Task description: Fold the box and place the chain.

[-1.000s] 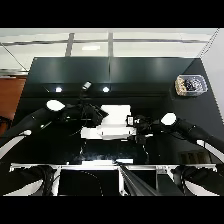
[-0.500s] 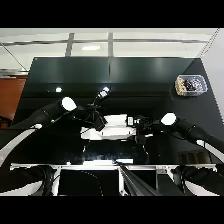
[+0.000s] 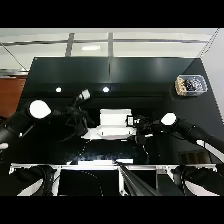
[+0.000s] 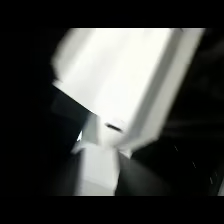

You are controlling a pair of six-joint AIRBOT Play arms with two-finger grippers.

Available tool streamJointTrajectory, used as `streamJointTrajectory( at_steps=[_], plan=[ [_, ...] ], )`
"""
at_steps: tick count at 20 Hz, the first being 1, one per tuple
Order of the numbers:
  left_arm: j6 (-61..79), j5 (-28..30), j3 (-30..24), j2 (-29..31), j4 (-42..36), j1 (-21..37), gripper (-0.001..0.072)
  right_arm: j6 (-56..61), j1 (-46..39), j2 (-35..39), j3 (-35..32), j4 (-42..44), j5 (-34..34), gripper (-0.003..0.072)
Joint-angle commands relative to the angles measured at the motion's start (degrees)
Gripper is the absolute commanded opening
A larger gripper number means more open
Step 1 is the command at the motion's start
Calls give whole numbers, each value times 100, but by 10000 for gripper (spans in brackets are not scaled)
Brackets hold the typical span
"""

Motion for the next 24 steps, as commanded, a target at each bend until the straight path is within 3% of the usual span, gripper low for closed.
streamJointTrajectory(
  at_steps=[1, 5, 11, 12, 13, 14, 17, 24],
  plan=[
    [2100, 304, -743, 286, -293, -142, 705, -4, 2, -4, 0, -2, 2, 433],
    [2107, 1432, -804, -76, -328, -411, 707, -4, 2, -4, -2, -4, 2, 433],
    [2253, 1604, -772, -605, -334, -807, 684, -2, 2, -4, 0, -2, 2, 433],
    [2251, 1661, -767, -667, -337, -870, 622, -2, 2, -4, 0, -2, 0, 433],
    [2247, 1690, -767, -708, -341, -905, 375, -4, 2, -4, 0, -2, 0, 433],
    [2249, 1698, -767, -743, -341, -931, 255, -4, 2, -4, 0, -2, 0, 433],
    [2249, 1722, -763, -767, -428, -949, 223, -4, 2, -4, -2, -2, 0, 433],
    [2269, 1934, -763, -874, -1578, -999, 220, -4, 2, -4, 0, -2, 0, 433]
  ],
)
